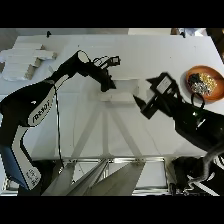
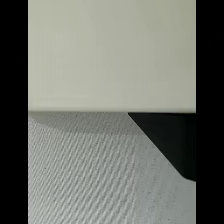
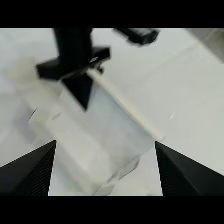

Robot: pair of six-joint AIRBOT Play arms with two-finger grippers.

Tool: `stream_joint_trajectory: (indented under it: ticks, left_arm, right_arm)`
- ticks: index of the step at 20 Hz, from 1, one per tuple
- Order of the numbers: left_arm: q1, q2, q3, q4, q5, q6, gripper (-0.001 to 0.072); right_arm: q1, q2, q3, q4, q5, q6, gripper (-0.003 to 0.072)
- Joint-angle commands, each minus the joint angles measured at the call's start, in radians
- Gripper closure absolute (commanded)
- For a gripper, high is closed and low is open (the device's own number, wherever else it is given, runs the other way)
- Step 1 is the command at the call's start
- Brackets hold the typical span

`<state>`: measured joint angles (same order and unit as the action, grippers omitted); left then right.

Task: Fold the box and place the chain.

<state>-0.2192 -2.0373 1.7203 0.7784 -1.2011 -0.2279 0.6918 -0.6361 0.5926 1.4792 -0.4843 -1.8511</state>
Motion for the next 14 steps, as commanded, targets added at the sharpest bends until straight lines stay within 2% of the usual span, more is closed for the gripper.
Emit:
stream_joint_trajectory:
  ticks: [1, 5, 9, 14]
  left_arm:
    - [-0.001, 0.000, 0.000, 0.000, 0.000, 0.000, 0.0694]
    - [-0.001, 0.000, 0.000, 0.000, 0.000, 0.000, 0.0694]
    - [-0.001, -0.001, 0.000, 0.000, 0.000, 0.000, 0.0694]
    - [-0.001, 0.000, 0.000, 0.000, 0.000, 0.000, 0.0694]
  right_arm:
    - [0.014, 0.031, -0.083, 0.161, -0.091, -0.176, -0.0004]
    - [-0.002, 0.029, -0.154, 0.243, -0.124, -0.323, -0.0004]
    - [-0.136, 0.006, -0.203, 0.253, -0.114, -0.433, -0.0004]
    - [-0.261, -0.146, -0.206, 0.393, 0.056, -0.622, -0.0004]
